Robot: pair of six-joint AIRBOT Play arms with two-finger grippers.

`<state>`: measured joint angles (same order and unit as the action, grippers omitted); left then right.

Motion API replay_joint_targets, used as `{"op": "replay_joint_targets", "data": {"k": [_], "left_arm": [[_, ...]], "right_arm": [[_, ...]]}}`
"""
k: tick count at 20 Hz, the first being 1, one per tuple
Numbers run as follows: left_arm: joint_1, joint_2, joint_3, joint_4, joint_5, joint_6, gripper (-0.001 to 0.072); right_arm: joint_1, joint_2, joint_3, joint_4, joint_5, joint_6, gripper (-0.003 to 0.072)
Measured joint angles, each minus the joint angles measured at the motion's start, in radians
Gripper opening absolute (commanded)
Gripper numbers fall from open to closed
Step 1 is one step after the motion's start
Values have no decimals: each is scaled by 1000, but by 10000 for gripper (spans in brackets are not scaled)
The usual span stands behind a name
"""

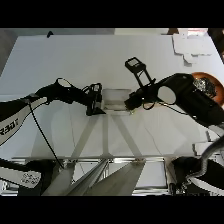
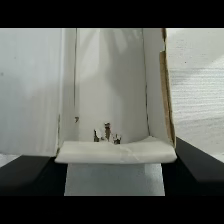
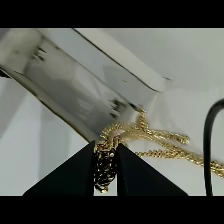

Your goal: Fold the box and place the chain.

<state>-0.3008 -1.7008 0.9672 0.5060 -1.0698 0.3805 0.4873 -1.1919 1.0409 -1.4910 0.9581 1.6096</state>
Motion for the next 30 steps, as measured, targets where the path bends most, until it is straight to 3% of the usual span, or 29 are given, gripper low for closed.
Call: {"op": "replay_joint_targets", "data": {"k": [10, 14, 16, 17, 18, 19, 25, 30], "left_arm": [[0, 0, 0, 0, 0, 0, 208], [0, 0, 0, 0, 0, 0, 208], [0, 0, 0, 0, 0, 0, 208], [0, 0, 0, 0, 0, 0, 208], [0, 0, 0, 0, 0, 0, 208], [0, 0, 0, 0, 0, 0, 208], [0, 0, 0, 0, 0, 0, 208], [0, 0, 0, 0, 0, 0, 208]], "right_arm": [[74, -138, 2, 177, -291, -89, 6], [89, -198, 2, 224, -352, -134, 7], [92, -232, 2, 231, -355, -141, 13], [93, -248, 2, 233, -352, -143, 62], [93, -260, 2, 235, -349, -145, 242], [93, -267, 2, 235, -347, -146, 358], [45, -198, 2, 225, -275, -175, 357], [-116, -43, 3, 193, -81, -348, 357]]}}
